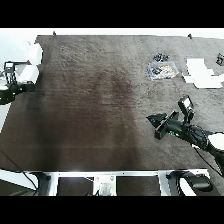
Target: Fold the box and place the chain.
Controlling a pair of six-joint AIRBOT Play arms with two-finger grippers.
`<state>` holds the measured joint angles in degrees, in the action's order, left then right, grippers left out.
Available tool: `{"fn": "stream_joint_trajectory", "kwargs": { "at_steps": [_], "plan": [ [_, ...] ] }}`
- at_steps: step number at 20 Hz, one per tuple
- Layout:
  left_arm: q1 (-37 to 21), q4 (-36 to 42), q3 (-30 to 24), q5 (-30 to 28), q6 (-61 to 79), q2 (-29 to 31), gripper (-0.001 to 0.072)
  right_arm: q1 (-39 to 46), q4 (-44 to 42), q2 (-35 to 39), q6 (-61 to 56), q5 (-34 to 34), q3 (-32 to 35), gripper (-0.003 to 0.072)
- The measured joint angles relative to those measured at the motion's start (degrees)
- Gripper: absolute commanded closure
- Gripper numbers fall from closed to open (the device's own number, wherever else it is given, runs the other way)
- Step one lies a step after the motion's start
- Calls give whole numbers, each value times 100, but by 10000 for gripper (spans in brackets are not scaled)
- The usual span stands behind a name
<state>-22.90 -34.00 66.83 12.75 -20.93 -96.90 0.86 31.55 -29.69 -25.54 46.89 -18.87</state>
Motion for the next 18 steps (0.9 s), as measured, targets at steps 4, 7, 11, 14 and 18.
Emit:
{"fn": "stream_joint_trajectory", "kwargs": {
  "at_steps": [4, 7, 11, 14, 18],
  "plan": [
    [2, 13, 57, -192, -85, -94, 493, 0, 0, 0, -57, 0, 0, 671],
    [-2, 13, 76, -291, -105, -116, 41, 0, -2, 0, -96, 0, 0, 504],
    [-13, -177, 79, -289, -109, -127, -11, 0, -2, 0, -131, 0, 0, 339],
    [-13, -426, 79, -245, -107, 0, -11, 0, -2, 0, -138, 0, 0, 201],
    [-13, -1019, 79, 39, -109, 531, -11, 0, -52, 0, -146, 0, 0, 153]
  ]
}}
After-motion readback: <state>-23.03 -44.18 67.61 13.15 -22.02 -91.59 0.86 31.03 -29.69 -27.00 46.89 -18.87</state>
